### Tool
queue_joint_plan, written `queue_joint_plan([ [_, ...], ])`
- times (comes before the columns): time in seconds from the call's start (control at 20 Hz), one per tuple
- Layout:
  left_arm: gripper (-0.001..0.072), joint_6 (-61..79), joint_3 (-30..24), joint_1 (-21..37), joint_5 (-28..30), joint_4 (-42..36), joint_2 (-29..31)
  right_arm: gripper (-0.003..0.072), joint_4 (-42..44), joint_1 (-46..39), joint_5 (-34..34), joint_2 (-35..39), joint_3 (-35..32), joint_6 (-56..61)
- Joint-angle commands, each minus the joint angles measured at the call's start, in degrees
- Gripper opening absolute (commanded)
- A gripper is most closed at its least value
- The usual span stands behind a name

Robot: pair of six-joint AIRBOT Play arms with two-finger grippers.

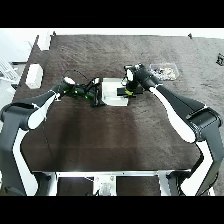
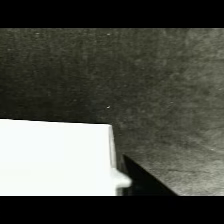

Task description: Fold the box and place the chain.

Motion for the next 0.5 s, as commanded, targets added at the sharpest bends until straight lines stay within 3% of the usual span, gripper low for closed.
queue_joint_plan([
  [0.0, 0.0348, 0.0, 0.0, 0.0, 0.0, 0.0, 0.0, 0.0074, 0.0, 0.3, 0.2, 0.0, 0.0, 0.7],
  [0.1, 0.0349, 0.0, 0.0, 0.0, 0.0, 0.0, 0.0, 0.0007, 0.0, 0.3, 0.2, 0.0, 0.0, 0.7],
  [0.25, 0.0349, 0.0, 0.0, 0.0, 0.0, 0.0, 0.0, 0.0026, 0.0, 0.4, 0.2, 0.0, 0.0, 0.7],
  [0.35, 0.0349, 0.0, 0.0, 0.0, 0.0, 0.0, 0.0, 0.0311, 0.1, 0.3, 0.2, 0.1, 0.0, 0.7],
  [0.4, 0.0348, 0.0, 0.0, 0.0, 0.0, 0.0, 0.0, 0.0399, 0.2, 0.3, 0.2, 0.2, 0.0, 0.7],
  [0.45, 0.0349, 0.0, 0.0, 0.0, 0.0, 0.0, 0.0, 0.0428, 0.1, 0.3, 0.2, 0.5, 0.0, 0.7],
])
